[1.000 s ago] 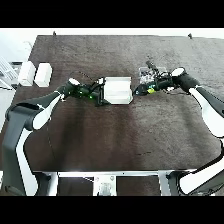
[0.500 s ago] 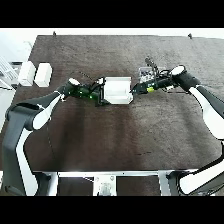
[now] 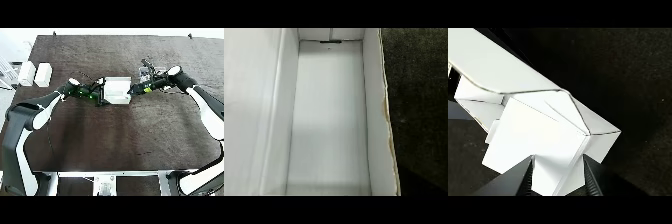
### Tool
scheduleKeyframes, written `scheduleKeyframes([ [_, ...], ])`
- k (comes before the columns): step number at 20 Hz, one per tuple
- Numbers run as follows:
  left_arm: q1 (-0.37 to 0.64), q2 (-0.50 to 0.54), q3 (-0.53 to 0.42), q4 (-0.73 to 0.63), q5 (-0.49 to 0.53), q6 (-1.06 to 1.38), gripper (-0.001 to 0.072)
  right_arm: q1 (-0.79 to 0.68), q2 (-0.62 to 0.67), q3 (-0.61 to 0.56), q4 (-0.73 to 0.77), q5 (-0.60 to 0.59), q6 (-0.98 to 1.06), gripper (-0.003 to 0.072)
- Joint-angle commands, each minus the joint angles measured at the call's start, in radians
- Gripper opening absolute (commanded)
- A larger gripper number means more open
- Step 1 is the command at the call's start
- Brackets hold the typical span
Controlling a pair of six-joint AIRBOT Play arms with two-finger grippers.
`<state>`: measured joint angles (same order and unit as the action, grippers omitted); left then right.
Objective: Fold the box and place the chain.
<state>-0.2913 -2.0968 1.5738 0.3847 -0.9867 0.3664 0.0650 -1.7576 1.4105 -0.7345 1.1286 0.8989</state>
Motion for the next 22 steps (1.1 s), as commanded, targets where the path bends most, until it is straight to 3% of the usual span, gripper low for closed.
scheduleKeyframes([
  [1, 0.001, 0.000, 0.000, 0.000, 0.000, 0.001, 0.0426, 0.005, 0.000, 0.001, -0.010, -0.045, 0.027, 0.0399],
  [5, 0.001, 0.000, 0.000, 0.000, 0.001, 0.001, 0.0426, 0.030, 0.000, 0.001, -0.030, -0.063, 0.060, 0.0409],
  [14, 0.001, 0.000, 0.000, 0.000, 0.000, 0.000, 0.0426, 0.090, 0.000, 0.001, -0.268, -0.139, 0.268, 0.0436],
  [19, 0.001, 0.000, 0.000, 0.000, 0.000, 0.000, 0.0426, 0.122, 0.000, 0.003, -0.294, -0.179, 0.329, 0.0436],
  [22, 0.001, 0.000, 0.000, 0.000, 0.000, 0.000, 0.0426, 0.165, 0.000, 0.023, -0.431, -0.177, 0.429, 0.0436],
])
